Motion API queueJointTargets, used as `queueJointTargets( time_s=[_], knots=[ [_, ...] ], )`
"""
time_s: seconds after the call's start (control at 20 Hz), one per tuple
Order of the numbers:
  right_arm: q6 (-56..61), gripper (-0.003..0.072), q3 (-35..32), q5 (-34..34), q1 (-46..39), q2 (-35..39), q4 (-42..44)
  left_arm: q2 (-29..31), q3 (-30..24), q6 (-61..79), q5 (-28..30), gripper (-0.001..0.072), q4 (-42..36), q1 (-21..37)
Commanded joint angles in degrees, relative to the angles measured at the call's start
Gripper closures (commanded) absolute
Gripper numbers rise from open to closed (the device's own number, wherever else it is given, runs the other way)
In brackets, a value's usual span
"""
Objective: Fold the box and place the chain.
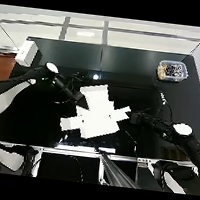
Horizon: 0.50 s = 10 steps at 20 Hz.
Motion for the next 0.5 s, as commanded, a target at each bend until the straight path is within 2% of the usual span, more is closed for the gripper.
queueJointTargets(
  time_s=[0.0, 0.05, 0.1, 0.15, 0.2, 0.25, 0.3, 0.45],
  knots=[
    [0.02, 0.0670, -0.02, 0.44, 0.02, 0.02, 0.00, -1.70, 3.98, 2.71, -3.58, 0.0445, 3.56, -0.96],
    [0.02, 0.0670, -0.02, 0.46, 0.02, 0.02, 0.00, -1.70, 4.48, 3.19, -3.91, 0.0447, 3.58, -0.98],
    [0.02, 0.0670, -0.02, 0.44, 0.02, 0.02, -0.02, -1.70, 4.83, 3.21, -4.13, 0.0527, 3.61, -0.98],
    [0.02, 0.0666, 0.00, 0.39, 0.02, 0.02, -0.15, -1.70, 5.14, 3.65, -4.57, 0.0687, 3.85, -0.98],
    [0.00, 0.0518, 0.04, 0.26, 0.02, 0.02, -0.31, -1.70, 5.31, 3.91, -5.01, 0.0683, 3.96, -0.98],
    [0.00, 0.0237, 0.20, 0.00, -0.11, 0.02, -0.81, -1.64, 5.44, 3.85, -5.11, 0.0684, 4.24, -0.98],
    [0.00, 0.0026, 1.01, 0.61, -0.68, 0.04, -3.54, -1.38, 5.44, 3.80, -5.09, 0.0685, 4.48, -0.98],
    [5.35, 0.0020, 9.75, 9.86, -5.25, 0.04, -25.55, 1.57, 5.20, 1.42, -4.24, 0.0687, 8.92, -1.40]
  ],
)
